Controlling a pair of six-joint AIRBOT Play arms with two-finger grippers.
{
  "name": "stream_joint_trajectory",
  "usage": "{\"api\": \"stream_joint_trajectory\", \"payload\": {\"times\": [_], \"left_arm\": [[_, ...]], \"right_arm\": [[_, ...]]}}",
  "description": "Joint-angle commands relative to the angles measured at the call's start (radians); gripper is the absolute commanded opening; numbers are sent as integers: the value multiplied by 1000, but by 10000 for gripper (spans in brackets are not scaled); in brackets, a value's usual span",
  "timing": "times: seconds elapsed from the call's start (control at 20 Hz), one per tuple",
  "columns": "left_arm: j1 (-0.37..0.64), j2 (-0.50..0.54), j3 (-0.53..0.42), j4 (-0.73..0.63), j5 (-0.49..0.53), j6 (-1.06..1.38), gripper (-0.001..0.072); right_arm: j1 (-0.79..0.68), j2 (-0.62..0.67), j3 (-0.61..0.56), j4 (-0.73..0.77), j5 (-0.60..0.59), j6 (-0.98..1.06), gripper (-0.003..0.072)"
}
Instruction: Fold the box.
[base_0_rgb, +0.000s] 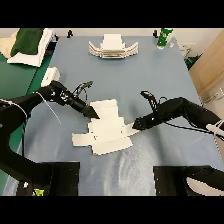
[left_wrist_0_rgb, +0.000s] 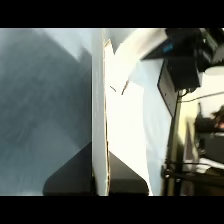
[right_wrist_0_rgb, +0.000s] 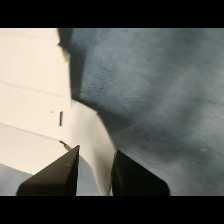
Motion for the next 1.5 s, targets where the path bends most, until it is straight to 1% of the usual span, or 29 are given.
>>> {"api": "stream_joint_trajectory", "payload": {"times": [0.0,0.15,0.25,0.3,0.4,0.5,0.55,0.6,0.7,0.8,0.95,1.0,1.15,1.25,1.3,1.4,1.45], "left_arm": [[-56,73,1,-5,95,182,7],[-130,189,-17,6,222,233,7],[-177,276,-60,5,320,280,6],[-200,318,-94,1,375,321,5],[-254,406,-194,-32,511,418,5],[-296,483,-313,-166,604,539,6],[-311,507,-364,-239,627,597,6],[-321,518,-401,-282,639,639,7],[-340,518,-443,-300,676,688,7],[-365,506,-463,-289,719,711,9],[-396,465,-469,-259,731,709,11],[-402,451,-469,-252,727,706,11],[-401,449,-463,-245,700,700,11],[-388,467,-436,-221,644,663,11],[-374,470,-413,-180,611,614,11],[-341,469,-359,-47,530,516,10],[-330,469,-343,-14,505,500,10]], "right_arm": [[-1,3,122,-328,-45,288,314],[-1,34,248,-453,-122,425,314],[-1,72,273,-507,-110,514,312],[-1,93,271,-520,-103,537,312],[0,122,266,-521,-105,540,312],[0,134,262,-496,-102,540,312],[0,135,262,-475,-98,540,312],[0,134,262,-462,-90,540,311],[0,134,262,-432,-60,540,312],[2,134,262,-422,-43,540,310],[8,134,259,-412,-32,540,308],[8,134,257,-407,-31,540,286],[8,134,251,-406,-32,540,285],[8,134,248,-405,-34,540,285],[8,134,248,-405,-36,540,286],[8,134,248,-402,-36,539,285],[8,134,248,-399,-36,540,286]]}}
